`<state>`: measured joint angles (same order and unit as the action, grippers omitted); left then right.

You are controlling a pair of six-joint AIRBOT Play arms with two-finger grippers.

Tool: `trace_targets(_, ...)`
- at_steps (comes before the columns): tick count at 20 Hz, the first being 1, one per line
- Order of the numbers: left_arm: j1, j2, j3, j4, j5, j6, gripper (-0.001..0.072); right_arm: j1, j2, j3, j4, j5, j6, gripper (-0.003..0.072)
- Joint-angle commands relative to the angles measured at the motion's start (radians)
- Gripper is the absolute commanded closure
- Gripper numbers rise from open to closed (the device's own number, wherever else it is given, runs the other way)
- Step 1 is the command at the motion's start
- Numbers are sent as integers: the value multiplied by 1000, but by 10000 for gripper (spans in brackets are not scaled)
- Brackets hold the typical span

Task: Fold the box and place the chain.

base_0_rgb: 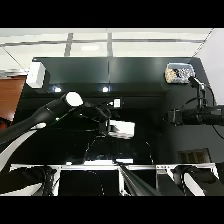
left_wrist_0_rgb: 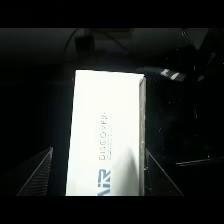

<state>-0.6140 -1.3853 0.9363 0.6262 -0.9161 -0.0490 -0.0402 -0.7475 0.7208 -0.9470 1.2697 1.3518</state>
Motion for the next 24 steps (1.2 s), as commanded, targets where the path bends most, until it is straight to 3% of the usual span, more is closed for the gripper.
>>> trace_targets(1, -11, -71, 36, -9, -10, -68, -4, -1, 1, -1, -4, -9, 2, 670)
trace_targets(8, -23, -88, 37, -7, -121, -92, -3, -1, 1, -1, -8, -28, 1, 670)
trace_targets(14, -73, -88, 76, 173, -117, -96, -3, -1, 1, -1, -8, -29, 2, 670)
trace_targets(24, -154, -97, 123, 341, -100, -440, -2, -1, 1, -1, -7, -29, 2, 670)
